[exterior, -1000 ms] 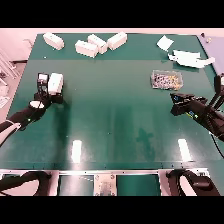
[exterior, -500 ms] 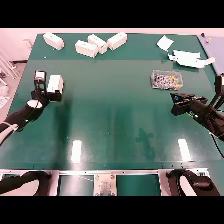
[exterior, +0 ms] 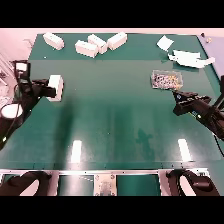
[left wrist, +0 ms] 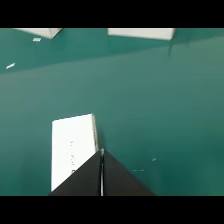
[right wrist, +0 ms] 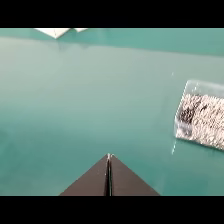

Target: Fold the box and place the chain.

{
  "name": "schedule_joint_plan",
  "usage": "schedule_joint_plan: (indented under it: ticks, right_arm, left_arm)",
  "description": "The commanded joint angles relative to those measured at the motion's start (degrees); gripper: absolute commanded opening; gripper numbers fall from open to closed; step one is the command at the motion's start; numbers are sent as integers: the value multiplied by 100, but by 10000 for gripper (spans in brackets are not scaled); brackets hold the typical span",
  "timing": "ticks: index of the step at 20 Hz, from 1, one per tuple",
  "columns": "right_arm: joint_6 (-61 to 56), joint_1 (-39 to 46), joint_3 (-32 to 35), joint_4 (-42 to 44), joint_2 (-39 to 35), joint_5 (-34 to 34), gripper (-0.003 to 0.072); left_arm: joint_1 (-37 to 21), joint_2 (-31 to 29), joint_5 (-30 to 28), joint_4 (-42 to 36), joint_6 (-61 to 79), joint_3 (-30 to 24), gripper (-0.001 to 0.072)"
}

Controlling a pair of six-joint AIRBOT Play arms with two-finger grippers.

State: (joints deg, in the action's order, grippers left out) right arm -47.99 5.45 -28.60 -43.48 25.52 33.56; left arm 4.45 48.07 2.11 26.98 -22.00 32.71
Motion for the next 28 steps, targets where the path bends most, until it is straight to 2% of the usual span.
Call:
schedule_joint_plan:
  ticks: [1, 3, 9, 12, 16, 28]
  right_arm:
    - [0, -2, 0, -2, -343, -118, 8]
    - [22, -2, 101, -2, -568, -116, 7]
    - [321, -2, 798, -4, -1392, -319, 8]
    - [400, -7, 1191, 0, -1596, -323, 8]
    - [518, -72, 1543, -2, -1604, -332, 8]
    - [514, -68, 1563, -4, -1604, -326, 9]
  left_arm:
    - [-2, -1034, 898, 199, 0, -361, 22]
    - [0, -1644, 1255, 280, -2, -682, 21]
    - [0, -3882, 1637, 258, -225, -2072, 21]
    - [-2, -4555, 1912, 260, -306, -2632, 21]
    - [-2, -4710, 1989, 262, -302, -3034, 21]
    - [-2, -4710, 1891, 260, -306, -3045, 24]
